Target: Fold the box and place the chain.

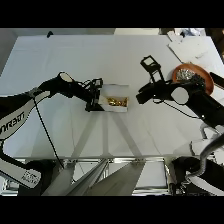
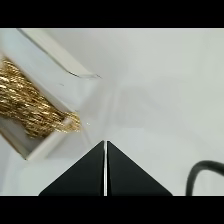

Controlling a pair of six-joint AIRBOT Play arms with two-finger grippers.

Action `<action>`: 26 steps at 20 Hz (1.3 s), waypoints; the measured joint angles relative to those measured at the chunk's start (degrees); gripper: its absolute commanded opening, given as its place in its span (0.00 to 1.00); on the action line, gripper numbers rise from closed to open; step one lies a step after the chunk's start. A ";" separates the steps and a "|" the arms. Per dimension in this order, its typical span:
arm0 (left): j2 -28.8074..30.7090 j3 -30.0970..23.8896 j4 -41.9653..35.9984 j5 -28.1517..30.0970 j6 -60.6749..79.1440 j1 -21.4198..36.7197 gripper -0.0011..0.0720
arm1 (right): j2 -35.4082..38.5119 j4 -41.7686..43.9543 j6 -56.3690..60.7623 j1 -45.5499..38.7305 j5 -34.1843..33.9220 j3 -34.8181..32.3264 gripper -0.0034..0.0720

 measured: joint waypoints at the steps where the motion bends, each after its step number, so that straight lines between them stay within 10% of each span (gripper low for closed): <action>1: 0.00 0.00 0.00 0.00 0.02 0.00 0.30 | -0.72 0.42 0.00 -0.85 0.02 -0.44 0.06; 13: 0.00 0.00 0.00 -0.02 0.00 0.00 0.30 | -14.64 27.43 -17.59 -3.10 -1.88 -1.64 0.06; 26: 0.00 0.00 0.00 0.00 0.04 0.00 0.30 | -14.56 36.37 -25.83 -3.17 -2.93 -1.66 0.06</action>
